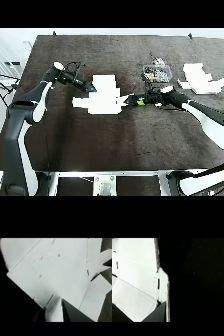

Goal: Fold the box and place the chain.

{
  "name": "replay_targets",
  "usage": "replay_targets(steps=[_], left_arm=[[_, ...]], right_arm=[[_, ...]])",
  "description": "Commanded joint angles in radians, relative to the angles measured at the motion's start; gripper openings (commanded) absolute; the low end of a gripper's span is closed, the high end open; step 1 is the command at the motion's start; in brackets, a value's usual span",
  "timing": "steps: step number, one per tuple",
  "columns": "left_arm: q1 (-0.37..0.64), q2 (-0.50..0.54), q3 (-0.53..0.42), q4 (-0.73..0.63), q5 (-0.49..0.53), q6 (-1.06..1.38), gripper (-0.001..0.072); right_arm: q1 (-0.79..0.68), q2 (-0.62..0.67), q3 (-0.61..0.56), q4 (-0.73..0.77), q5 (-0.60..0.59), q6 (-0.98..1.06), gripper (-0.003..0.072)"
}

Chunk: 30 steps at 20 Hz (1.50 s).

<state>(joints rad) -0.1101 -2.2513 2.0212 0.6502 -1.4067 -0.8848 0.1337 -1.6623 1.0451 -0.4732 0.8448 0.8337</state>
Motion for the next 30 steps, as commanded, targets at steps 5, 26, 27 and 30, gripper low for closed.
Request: replay_targets(steps=[5, 26, 27, 30], left_arm=[[0.001, -0.002, 0.001, -0.063, -0.025, 0.096, 0.0021], [0.018, 0.223, -0.381, -0.268, 0.119, 1.100, 0.0014], [0.014, 0.221, -0.396, -0.268, 0.134, 1.146, 0.0016], [0.006, 0.219, -0.402, -0.270, 0.153, 1.220, 0.0017]], right_arm=[[0.000, -0.001, 0.000, 0.000, 0.000, 0.000, 0.0013], [-0.300, 0.083, 0.000, 0.140, -0.006, -0.080, 0.0323], [-0.297, 0.083, 0.000, 0.142, -0.007, -0.106, 0.0302], [-0.286, 0.084, 0.000, 0.145, -0.006, -0.132, 0.0273]])
